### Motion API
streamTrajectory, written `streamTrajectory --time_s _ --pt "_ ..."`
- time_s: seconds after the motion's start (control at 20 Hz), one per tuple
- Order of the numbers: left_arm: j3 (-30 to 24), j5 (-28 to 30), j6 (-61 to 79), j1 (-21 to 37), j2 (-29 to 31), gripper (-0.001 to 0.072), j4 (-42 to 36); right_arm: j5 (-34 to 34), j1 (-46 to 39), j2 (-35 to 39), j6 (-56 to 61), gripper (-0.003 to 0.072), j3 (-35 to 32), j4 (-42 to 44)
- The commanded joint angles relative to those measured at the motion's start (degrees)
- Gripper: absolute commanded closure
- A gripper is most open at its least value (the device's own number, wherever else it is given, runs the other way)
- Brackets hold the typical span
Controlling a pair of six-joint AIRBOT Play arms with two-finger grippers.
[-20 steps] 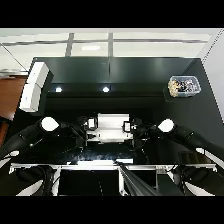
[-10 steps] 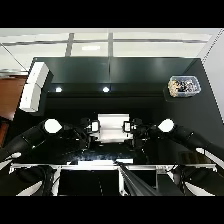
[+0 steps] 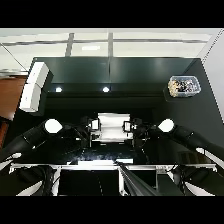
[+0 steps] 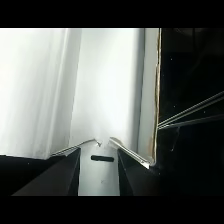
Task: Fold the box and place the chain.
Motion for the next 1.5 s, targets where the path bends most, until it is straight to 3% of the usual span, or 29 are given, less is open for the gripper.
streamTrajectory --time_s 0.0,0.15,0.4,0.55,0.75,0.85,1.0,1.05,1.1,1.15,1.2,1.25,1.3,1.35,1.4,1.45 --pt "0.04 -0.02 0.11 -0.31 -0.9 0.0429 -3.43 0.04 0.04 -0.02 0.0 0.0136 0.07 0.0" --pt "0.04 0.57 0.17 -1.68 -2.49 0.0482 -3.39 0.02 0.04 -0.02 0.0 0.0136 0.07 -0.02" --pt "0.04 0.61 0.17 -1.66 -3.69 0.048 -3.39 0.04 0.04 -0.02 -0.02 0.0136 0.07 0.0" --pt "0.04 0.61 0.17 -1.66 -3.69 0.0387 -3.41 0.04 0.04 -0.02 -0.02 0.0136 0.07 0.0" --pt "0.04 0.59 0.17 -1.66 -3.69 0.0384 -3.41 0.04 0.04 -0.04 -0.02 0.0136 0.07 0.0" --pt "0.04 0.46 0.17 -1.66 -3.69 0.0275 -3.39 0.04 0.04 -0.04 0.0 0.0136 0.07 0.0" --pt "0.04 0.44 0.15 -1.66 -3.69 0.0271 -3.41 0.04 0.04 -0.02 -0.02 0.0136 0.07 0.0" --pt "0.04 0.39 0.15 -1.66 -3.69 0.0283 -3.39 0.04 0.07 -0.02 -0.02 0.0136 0.07 0.0" --pt "0.04 0.39 0.15 -1.66 -3.69 0.0397 -3.39 0.04 0.07 -0.04 0.0 0.0136 0.07 0.0" --pt "0.04 0.39 0.17 -1.66 -3.69 0.042 -3.39 0.04 0.04 -0.02 -0.02 0.0136 0.07 0.0" --pt "0.04 0.39 0.15 -1.66 -3.69 0.0375 -3.43 0.04 0.04 -0.02 -0.02 0.0136 0.07 0.0" --pt "0.04 0.42 0.15 -1.66 -3.69 0.0265 -3.41 0.04 0.04 -0.02 0.0 0.0136 0.07 0.0" --pt "0.04 0.44 0.15 -1.66 -3.69 0.0249 -3.39 0.02 0.07 -0.02 -0.02 0.0136 0.07 0.0" --pt "0.04 0.39 0.15 -1.66 -3.67 0.0256 -3.39 0.04 0.04 -0.02 0.0 0.0136 0.07 0.0" --pt "0.15 0.39 -0.31 -1.55 -3.43 0.035 -3.13 0.02 0.04 -0.02 0.0 0.0136 0.07 0.0" --pt "0.33 0.37 -2.03 -1.07 -2.69 0.0558 -2.45 0.02 0.07 -0.02 0.0 0.0136 0.07 0.0"
